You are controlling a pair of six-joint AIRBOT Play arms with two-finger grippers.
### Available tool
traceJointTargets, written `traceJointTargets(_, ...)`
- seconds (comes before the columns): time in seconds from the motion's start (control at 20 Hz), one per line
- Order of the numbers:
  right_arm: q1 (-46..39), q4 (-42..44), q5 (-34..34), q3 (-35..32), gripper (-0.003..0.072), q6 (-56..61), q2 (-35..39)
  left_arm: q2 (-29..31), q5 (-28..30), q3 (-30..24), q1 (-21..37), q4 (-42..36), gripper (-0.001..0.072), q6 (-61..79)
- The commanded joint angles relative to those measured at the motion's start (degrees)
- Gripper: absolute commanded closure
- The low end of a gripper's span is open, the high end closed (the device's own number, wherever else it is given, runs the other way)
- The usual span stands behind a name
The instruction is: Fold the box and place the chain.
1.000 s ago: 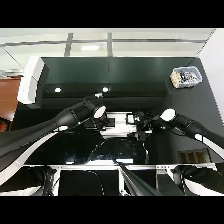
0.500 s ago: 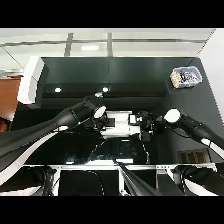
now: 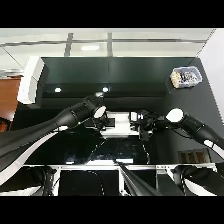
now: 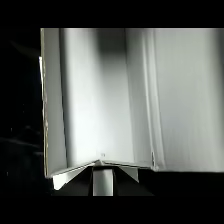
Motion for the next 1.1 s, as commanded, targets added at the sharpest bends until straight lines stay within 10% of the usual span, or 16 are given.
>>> traceJointTargets(0.0, 1.55, 9.55, -0.33, 0.02, 0.0559, -0.04, -2.99, -0.04, 0.44, 0.07, 0.04, -0.33, 0.0685, -0.04)
traceJointTargets(0.3, 2.58, 7.56, -2.34, 0.0, 0.0543, 3.87, -4.59, -0.04, -0.02, 0.07, 0.04, -0.31, 0.0684, 0.0)
traceJointTargets(0.35, 2.58, 7.56, -2.45, 0.02, 0.0337, 4.76, -4.59, -0.04, -0.04, 0.07, 0.04, -0.33, 0.0684, 0.0)
traceJointTargets(0.45, 2.58, 7.41, -1.81, 0.0, 0.0474, 5.4, -4.59, -0.04, -0.04, 0.07, 0.04, -0.33, 0.0685, 0.0)
traceJointTargets(0.5, 2.58, 7.74, -1.9, 0.02, 0.0252, 5.95, -4.59, -0.04, -0.04, 0.07, 0.04, -0.33, 0.0684, 0.0)
traceJointTargets(0.55, 2.56, 7.48, -1.62, 0.02, 0.0309, 6.38, -4.55, -0.04, -0.04, 0.07, 0.04, -0.31, 0.0684, 0.0)
traceJointTargets(0.65, 2.08, 3.82, -1.01, 0.26, 0.0682, 14.1, -3.67, -0.04, -0.04, 0.07, 0.07, -0.31, 0.0684, 0.02)
traceJointTargets(0.9, -13.94, -24.7, 21.09, 9.53, 0.0677, 66.45, 6.23, -0.04, 0.02, 0.07, 0.09, -0.31, 0.0684, 0.0)
traceJointTargets(1.05, -34.71, -25.44, 20.87, 5.88, 0.0677, 79.21, 6.78, -0.04, 0.0, 0.04, 0.09, -0.31, 0.0684, 0.0)
